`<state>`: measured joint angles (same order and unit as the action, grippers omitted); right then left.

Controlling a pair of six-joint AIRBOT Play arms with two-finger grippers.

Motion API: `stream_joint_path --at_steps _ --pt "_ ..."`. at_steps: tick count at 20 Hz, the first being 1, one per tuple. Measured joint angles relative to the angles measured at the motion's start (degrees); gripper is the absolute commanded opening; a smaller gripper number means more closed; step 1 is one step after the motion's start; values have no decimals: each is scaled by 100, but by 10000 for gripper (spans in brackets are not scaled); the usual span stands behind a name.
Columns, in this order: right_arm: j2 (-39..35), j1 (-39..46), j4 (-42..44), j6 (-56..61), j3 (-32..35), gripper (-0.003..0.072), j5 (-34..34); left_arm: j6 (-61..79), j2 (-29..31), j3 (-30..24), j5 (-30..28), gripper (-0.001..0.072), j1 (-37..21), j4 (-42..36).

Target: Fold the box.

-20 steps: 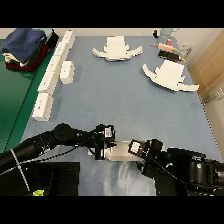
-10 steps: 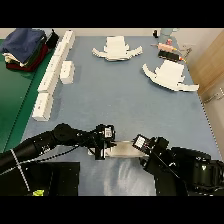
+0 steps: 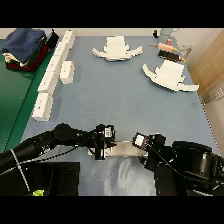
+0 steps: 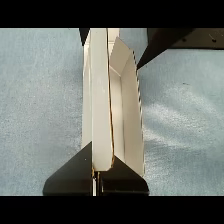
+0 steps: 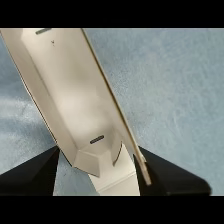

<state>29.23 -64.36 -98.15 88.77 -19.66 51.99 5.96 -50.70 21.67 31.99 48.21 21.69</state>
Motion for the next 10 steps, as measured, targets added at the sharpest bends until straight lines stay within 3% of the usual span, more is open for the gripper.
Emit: stream_joint_path --at_steps 6,10 --pt "96 1792 1987 -2855 0 720 -50 0 0 0 -2 17 0 0" --pt "382 2557 3139 -4489 0 717 2 0 0 0 -2 17 0 0"
